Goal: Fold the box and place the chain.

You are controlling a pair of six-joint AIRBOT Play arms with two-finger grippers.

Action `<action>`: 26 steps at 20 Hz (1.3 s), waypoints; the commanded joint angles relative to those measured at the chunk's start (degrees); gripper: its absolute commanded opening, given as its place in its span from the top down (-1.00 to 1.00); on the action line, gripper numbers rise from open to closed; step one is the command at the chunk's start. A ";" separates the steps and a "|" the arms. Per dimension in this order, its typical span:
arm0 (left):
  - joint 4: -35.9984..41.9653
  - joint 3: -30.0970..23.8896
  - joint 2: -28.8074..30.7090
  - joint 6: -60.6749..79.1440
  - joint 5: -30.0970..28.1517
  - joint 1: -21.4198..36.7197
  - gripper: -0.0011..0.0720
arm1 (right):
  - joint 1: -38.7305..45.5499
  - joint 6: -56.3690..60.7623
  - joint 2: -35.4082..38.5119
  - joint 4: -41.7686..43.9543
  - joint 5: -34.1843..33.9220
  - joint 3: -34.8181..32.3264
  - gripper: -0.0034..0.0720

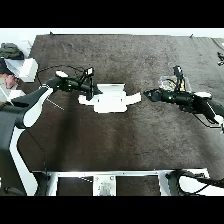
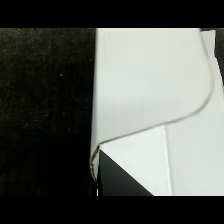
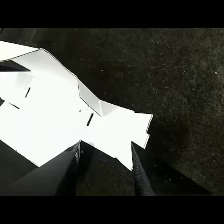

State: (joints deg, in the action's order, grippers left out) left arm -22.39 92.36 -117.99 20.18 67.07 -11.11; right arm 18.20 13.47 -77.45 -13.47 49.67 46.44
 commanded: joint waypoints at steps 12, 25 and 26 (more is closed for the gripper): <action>-3.30 -0.46 0.07 1.29 -0.44 0.04 0.94 | -11.54 -29.86 -0.22 -3.45 -0.04 0.00 -0.58; -2.82 -0.46 0.07 1.29 -0.44 0.04 0.94 | -24.90 -41.42 -6.56 -17.40 -13.90 0.20 -0.68; -2.82 -0.46 0.07 1.29 -0.46 0.04 0.94 | -25.35 -41.42 -6.82 -17.40 -15.19 0.26 -0.68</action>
